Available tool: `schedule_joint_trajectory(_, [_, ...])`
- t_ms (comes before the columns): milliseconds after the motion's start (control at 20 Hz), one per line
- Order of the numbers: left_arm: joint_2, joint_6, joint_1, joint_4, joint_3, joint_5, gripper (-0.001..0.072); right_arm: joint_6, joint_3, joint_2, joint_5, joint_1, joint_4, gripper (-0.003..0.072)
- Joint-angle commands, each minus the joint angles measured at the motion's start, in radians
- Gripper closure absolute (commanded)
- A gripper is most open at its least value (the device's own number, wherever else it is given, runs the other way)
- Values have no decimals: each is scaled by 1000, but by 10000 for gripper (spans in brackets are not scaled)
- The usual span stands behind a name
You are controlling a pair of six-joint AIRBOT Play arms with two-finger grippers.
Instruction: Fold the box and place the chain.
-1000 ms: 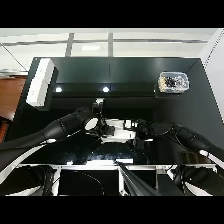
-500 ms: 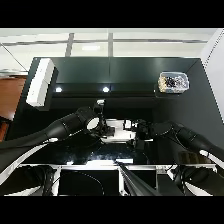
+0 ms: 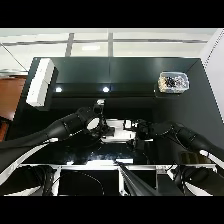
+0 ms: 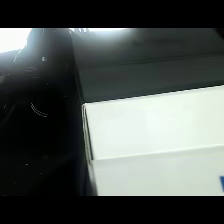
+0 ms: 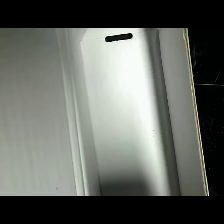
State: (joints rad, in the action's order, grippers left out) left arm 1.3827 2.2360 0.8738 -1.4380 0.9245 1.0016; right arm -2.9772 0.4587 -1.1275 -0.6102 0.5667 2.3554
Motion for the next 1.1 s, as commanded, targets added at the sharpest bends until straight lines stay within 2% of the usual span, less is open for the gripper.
schedule_joint_trajectory(0, [6,-2,1,-1,1,-7,633,0,0,0,0,1,0,209])
schedule_joint_trajectory(50, [10,-2,1,-1,1,-6,665,0,0,0,0,1,0,209])
schedule_joint_trajectory(150, [14,-2,1,-1,1,-6,681,0,0,0,0,1,0,209])
schedule_joint_trajectory(300, [14,-1,1,-1,3,-4,680,0,0,0,0,1,0,209])
schedule_joint_trajectory(350, [13,-1,0,-1,8,2,658,0,0,0,0,1,0,209])
schedule_joint_trajectory(450, [13,-1,-2,-2,25,19,374,0,0,0,0,1,0,208])
schedule_joint_trajectory(500, [13,-1,-2,-6,34,31,304,0,0,0,0,1,0,209])
schedule_joint_trajectory(550, [13,-1,-2,-16,43,39,265,0,0,0,0,1,0,208])
schedule_joint_trajectory(1000, [36,0,-1,-19,49,39,269,0,0,0,0,1,0,209])
schedule_joint_trajectory(1050, [41,15,0,-21,49,39,297,0,0,0,0,1,0,209])
